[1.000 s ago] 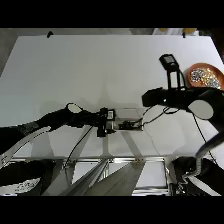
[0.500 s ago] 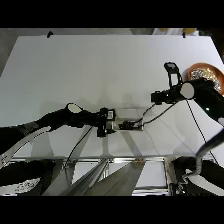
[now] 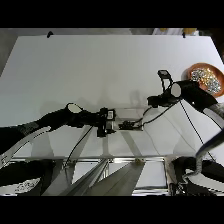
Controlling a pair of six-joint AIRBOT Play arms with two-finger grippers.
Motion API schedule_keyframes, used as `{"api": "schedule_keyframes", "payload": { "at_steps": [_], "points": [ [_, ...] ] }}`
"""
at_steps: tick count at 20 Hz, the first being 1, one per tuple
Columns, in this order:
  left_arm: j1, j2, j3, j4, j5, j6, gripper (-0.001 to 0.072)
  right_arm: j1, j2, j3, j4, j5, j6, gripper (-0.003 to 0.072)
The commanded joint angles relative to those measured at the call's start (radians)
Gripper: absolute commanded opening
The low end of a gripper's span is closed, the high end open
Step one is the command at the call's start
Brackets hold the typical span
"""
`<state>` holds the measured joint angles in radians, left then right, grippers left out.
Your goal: Fold the box and place the chain.
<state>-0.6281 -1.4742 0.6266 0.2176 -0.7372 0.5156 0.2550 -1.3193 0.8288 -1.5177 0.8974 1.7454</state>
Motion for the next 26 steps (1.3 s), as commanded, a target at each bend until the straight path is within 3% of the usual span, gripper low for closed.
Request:
{"api": "schedule_keyframes", "payload": {
  "at_steps": [1, 3, 6, 10, 11, 12, 24, 25, 26],
  "points": [
    [0.001, 0.0, 0.001, 0.0, 0.0, 0.0, 0.0275, 0.0, -0.044, 0.001, 0.02, -0.008, 0.001, 0.0285],
    [0.001, 0.0, 0.001, 0.0, 0.0, 0.0, 0.0275, 0.0, -0.063, 0.001, 0.029, -0.008, 0.001, 0.0215],
    [0.001, 0.0, 0.001, 0.0, 0.0, 0.0, 0.0275, 0.0, -0.065, 0.001, 0.028, -0.025, 0.001, 0.0214],
    [0.001, 0.0, 0.001, 0.0, 0.0, 0.0, 0.0275, 0.0, -0.065, 0.001, 0.029, -0.026, 0.002, 0.0134],
    [0.001, 0.0, 0.001, 0.0, 0.0, 0.0, 0.0275, 0.0, -0.064, 0.001, 0.028, -0.026, 0.0, 0.0036],
    [0.001, 0.0, 0.001, 0.0, 0.0, 0.0, 0.0275, 0.0, -0.06, 0.001, 0.029, -0.026, -0.005, 0.0015],
    [0.001, 0.0, 0.001, 0.0, 0.0, 0.0, 0.0275, 0.084, 0.124, 0.001, -0.005, 0.006, -0.045, 0.0016],
    [0.001, 0.0, 0.001, 0.0, 0.0, 0.0, 0.0275, 0.084, 0.122, 0.0, -0.005, 0.008, -0.045, 0.0049],
    [0.001, 0.0, 0.001, 0.0, 0.0, 0.0, 0.0275, 0.084, 0.122, -0.004, -0.005, 0.006, -0.045, 0.0142]
  ]
}}
